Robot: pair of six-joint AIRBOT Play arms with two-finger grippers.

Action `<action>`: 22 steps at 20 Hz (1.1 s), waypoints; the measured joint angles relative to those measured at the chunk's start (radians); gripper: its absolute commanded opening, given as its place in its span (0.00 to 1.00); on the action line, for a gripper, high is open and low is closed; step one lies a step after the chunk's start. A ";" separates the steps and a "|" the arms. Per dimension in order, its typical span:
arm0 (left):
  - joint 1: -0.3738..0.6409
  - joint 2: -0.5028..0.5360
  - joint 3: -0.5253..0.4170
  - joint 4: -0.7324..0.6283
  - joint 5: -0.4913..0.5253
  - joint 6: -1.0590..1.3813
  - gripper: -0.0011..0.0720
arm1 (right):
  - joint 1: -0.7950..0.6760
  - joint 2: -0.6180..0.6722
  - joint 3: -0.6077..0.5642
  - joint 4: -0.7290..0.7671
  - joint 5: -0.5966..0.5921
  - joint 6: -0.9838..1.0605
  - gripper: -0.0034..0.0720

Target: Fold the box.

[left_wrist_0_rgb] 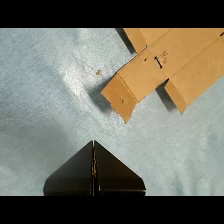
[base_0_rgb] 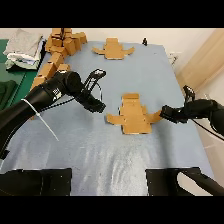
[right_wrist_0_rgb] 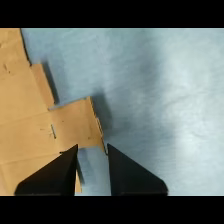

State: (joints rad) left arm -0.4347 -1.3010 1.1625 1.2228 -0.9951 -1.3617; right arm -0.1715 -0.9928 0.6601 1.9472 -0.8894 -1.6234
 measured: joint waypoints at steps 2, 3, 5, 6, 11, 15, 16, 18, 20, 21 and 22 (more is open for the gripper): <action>0.000 0.000 0.000 0.000 0.000 0.000 0.03 | -0.010 -0.056 0.047 -0.011 -0.039 -0.018 0.44; 0.000 0.000 0.000 0.000 0.000 0.000 0.03 | -0.014 -0.088 0.073 -0.012 -0.063 -0.036 0.44; 0.000 0.000 0.000 -0.004 0.000 0.000 0.03 | -0.018 -0.162 0.133 -0.011 -0.115 -0.083 0.44; 0.000 0.000 0.000 -0.009 0.002 0.000 0.03 | -0.018 -0.196 0.160 -0.004 -0.141 -0.109 0.44; 0.000 0.000 0.000 -0.020 0.027 0.000 0.10 | -0.021 -0.356 0.269 0.070 -0.264 -0.240 0.44; 0.000 0.000 0.000 -0.076 0.030 0.000 0.71 | -0.021 -0.429 0.296 0.139 -0.335 -0.333 0.24; 0.000 0.000 0.001 -0.089 0.030 0.001 0.71 | -0.021 -0.437 0.299 0.155 -0.349 -0.355 0.18; 0.000 0.000 0.002 -0.117 0.025 0.002 0.71 | -0.021 -0.448 0.304 0.201 -0.373 -0.404 0.05; 0.011 0.000 0.003 -0.152 0.013 0.004 0.71 | -0.020 -0.454 0.305 0.264 -0.389 -0.459 0.05; 0.023 0.000 0.003 -0.171 0.005 0.006 0.71 | -0.017 -0.455 0.305 0.314 -0.394 -0.493 0.05; 0.040 0.000 0.003 -0.195 -0.010 0.011 0.71 | -0.012 -0.455 0.303 0.362 -0.402 -0.523 0.05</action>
